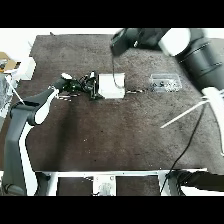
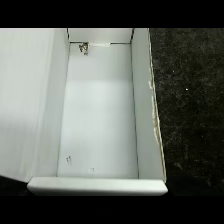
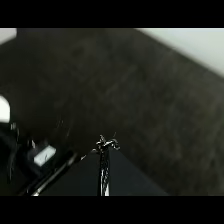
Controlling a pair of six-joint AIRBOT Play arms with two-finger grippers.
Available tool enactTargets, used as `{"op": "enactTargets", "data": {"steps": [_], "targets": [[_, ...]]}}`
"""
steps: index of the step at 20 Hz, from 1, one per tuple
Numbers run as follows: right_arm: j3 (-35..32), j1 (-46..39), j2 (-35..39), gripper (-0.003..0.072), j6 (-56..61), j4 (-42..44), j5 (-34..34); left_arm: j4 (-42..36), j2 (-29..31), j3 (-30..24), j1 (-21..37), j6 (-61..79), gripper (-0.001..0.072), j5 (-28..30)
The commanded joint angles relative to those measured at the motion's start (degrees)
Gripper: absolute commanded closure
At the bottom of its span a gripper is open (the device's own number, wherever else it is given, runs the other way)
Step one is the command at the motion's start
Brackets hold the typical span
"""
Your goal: Fold the box and place the chain.
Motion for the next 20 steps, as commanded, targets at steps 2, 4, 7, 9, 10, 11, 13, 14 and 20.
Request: {"op": "enactTargets", "data": {"steps": [2, 4, 7, 9, 10, 11, 13, 14, 20], "targets": [[-16.98, -0.07, -4.07, 0.0682, 2.12, 1.09, -14.32, 0.0, 0.02, 0.02, 0.0, 0.0, 0.0434, 0.02], [-19.98, -1.33, -5.95, 0.0385, 5.05, 1.05, -17.81, 0.02, 0.02, 0.02, 0.0, 0.0, 0.0434, 0.0], [-19.96, -4.68, -5.22, 0.0323, 6.25, 1.11, -15.08, 0.02, 0.04, 0.02, 0.0, 0.0, 0.0434, 0.02], [-19.98, -8.85, -2.56, 0.0479, 8.87, 1.09, -7.54, 0.0, 0.04, 0.02, 0.0, 0.0, 0.0434, 0.0], [-19.98, -11.69, -1.4, 0.0478, 10.99, 1.09, -2.64, 0.0, 0.04, 0.02, 0.0, 0.0, 0.0434, 0.0], [-19.98, -14.56, -0.72, 0.0478, 12.55, 1.09, 1.66, 0.0, 0.02, 0.02, 0.02, 0.0, 0.0434, 0.02], [-20.7, -20.61, -0.68, 0.0477, 15.3, 1.09, 6.08, 0.02, 0.02, 0.02, 0.0, 0.0, 0.0434, 0.0], [-22.03, -23.06, -0.7, 0.0478, 16.59, 1.11, 5.31, 0.0, 0.04, 0.02, 0.0, 0.0, 0.0434, 0.0], [-31.8, -29.77, -2.95, 0.0478, 19.69, 7.89, -6.64, 0.0, 0.02, 0.02, 0.02, 0.0, 0.0434, 0.0]]}}
